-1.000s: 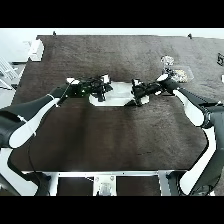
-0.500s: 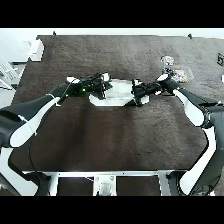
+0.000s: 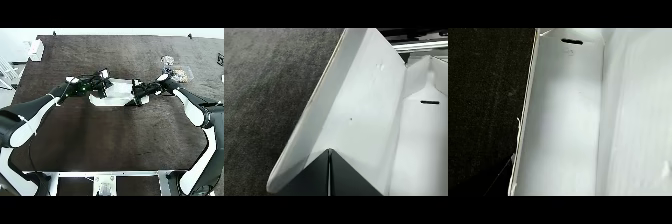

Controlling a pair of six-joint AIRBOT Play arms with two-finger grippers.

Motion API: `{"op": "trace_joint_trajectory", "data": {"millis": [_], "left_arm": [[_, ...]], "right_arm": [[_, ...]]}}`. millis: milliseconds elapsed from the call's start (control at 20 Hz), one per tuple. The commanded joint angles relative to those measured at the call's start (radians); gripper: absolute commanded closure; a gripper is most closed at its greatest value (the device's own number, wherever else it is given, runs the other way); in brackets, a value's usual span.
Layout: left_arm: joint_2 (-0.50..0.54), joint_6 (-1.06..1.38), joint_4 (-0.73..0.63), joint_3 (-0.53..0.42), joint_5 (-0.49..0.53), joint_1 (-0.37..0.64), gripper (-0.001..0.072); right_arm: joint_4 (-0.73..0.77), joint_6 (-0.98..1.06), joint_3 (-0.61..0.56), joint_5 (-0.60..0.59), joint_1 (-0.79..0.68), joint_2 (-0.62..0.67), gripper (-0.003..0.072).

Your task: Fold the box and place the chain.

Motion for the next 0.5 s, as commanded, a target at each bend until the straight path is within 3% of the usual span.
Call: {"op": "trace_joint_trajectory", "data": {"millis": [0, 450], "left_arm": [[-0.011, -0.019, -0.024, 0.0, 0.023, 0.001, 0.0693], [-0.053, -0.05, -0.016, 0.0, 0.03, 0.0, 0.0693]], "right_arm": [[0.0, 0.001, 0.0, 0.0, 0.001, 0.0, 0.015], [0.001, 0.001, 0.0, 0.0, 0.001, 0.0, 0.0149]]}}
